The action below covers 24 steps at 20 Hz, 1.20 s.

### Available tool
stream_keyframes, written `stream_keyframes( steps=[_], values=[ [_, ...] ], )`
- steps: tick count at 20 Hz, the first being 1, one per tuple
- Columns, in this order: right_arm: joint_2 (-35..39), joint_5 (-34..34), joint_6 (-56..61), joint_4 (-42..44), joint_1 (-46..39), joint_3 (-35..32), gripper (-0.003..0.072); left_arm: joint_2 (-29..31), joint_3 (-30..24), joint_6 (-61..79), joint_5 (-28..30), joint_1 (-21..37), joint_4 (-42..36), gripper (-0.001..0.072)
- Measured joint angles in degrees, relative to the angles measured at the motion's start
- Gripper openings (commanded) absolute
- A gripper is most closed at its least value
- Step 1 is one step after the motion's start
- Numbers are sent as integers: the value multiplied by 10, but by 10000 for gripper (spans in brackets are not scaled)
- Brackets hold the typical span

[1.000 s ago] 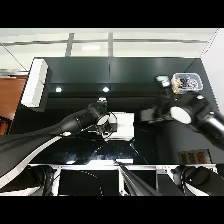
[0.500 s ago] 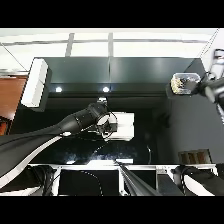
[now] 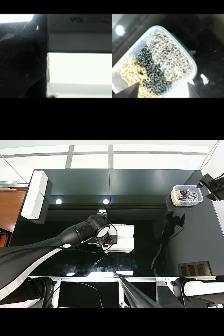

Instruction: Fold the box and place the chain.

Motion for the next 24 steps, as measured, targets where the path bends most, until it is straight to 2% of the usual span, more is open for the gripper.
stream_keyframes(
  steps=[4, 8, 16, 17, 18, 19, 20, 21, 24],
  values=[
    [-72, 37, -24, 35, -11, 69, 669, 0, 0, 0, 0, 0, 0, 29],
    [-113, 56, -32, 28, -11, 92, 669, 0, 0, 0, -2, 0, -4, 29],
    [-139, 16, -33, -9, -3, 100, 665, 0, 0, -1, -2, 0, -15, 29],
    [-142, 12, -34, -9, -1, 100, 499, 0, 0, -1, -2, 0, -15, 29],
    [-145, 7, -34, -11, 1, 100, 473, 0, 0, 0, -2, 0, -16, 29],
    [-148, 6, -34, -10, 1, 100, 217, 0, 0, 1, -2, 0, -16, 29],
    [-149, 4, -34, -8, 3, 100, 91, 0, 0, 1, -2, 0, -16, 29],
    [-149, 1, -34, -6, 4, 101, 3, 0, 0, 1, -2, 0, -16, 29],
    [-145, 5, -47, -5, 5, 101, 6, 0, 0, 1, -3, 0, -17, 29]
  ],
)
